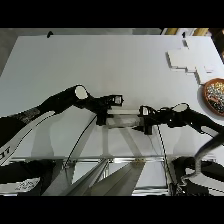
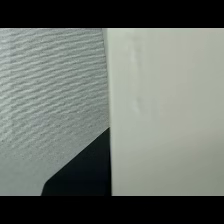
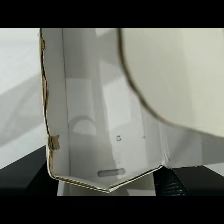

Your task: Fold the box and place the chain.

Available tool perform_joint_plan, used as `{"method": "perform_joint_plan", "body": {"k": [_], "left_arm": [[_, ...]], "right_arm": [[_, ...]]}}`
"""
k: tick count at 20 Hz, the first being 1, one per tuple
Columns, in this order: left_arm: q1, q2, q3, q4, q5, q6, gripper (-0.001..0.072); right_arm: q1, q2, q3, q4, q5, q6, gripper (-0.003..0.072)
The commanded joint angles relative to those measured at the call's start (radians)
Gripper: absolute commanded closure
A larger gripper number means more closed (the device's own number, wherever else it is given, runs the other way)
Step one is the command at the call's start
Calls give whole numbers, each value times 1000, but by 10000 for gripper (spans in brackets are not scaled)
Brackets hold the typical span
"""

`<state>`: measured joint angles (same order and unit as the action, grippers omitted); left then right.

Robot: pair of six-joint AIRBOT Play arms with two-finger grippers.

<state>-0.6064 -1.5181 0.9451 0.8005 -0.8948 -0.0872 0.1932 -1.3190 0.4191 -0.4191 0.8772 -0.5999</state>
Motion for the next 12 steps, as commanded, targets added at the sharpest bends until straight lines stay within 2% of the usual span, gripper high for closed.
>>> {"method": "perform_joint_plan", "body": {"k": [1, 12], "left_arm": [[0, 1, 1, 0, 0, 0, 699], [0, 1, 0, -2, -16, -10, 699]], "right_arm": [[0, 0, -1, 0, 1, 0, 271], [0, 0, -1, 0, 1, 0, 271]]}}
